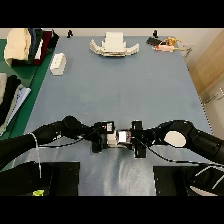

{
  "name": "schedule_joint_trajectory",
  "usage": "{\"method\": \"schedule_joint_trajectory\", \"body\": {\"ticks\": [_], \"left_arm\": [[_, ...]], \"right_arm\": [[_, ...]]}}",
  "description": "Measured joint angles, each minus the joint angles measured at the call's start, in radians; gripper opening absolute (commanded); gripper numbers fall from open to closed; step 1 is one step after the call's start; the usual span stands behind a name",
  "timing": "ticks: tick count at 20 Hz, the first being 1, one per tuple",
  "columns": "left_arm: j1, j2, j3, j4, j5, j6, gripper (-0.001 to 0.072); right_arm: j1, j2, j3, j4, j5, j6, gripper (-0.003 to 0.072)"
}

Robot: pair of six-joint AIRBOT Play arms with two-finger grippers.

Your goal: Fold the box.

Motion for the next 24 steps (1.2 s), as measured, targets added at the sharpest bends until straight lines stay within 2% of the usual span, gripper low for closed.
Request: {"method": "schedule_joint_trajectory", "body": {"ticks": [1,3,16,20,24], "left_arm": [[0.000,0.000,0.000,0.000,0.000,0.000,0.0350],[0.000,0.000,0.000,0.000,0.002,-0.001,0.0351],[0.000,0.000,0.000,-0.001,0.002,-0.002,0.0351],[0.000,0.000,0.000,0.000,0.002,-0.002,0.0350],[0.000,0.000,0.000,0.000,0.002,-0.002,0.0350]], "right_arm": [[0.000,0.001,0.000,0.000,0.000,0.000,0.0307],[0.000,0.004,0.000,0.001,-0.001,0.000,0.0376],[0.000,0.036,0.000,0.015,-0.023,0.034,0.0374],[0.000,0.072,0.000,0.019,-0.023,0.191,0.0003],[-0.009,0.087,-0.006,0.033,-0.057,0.335,0.0003]]}}
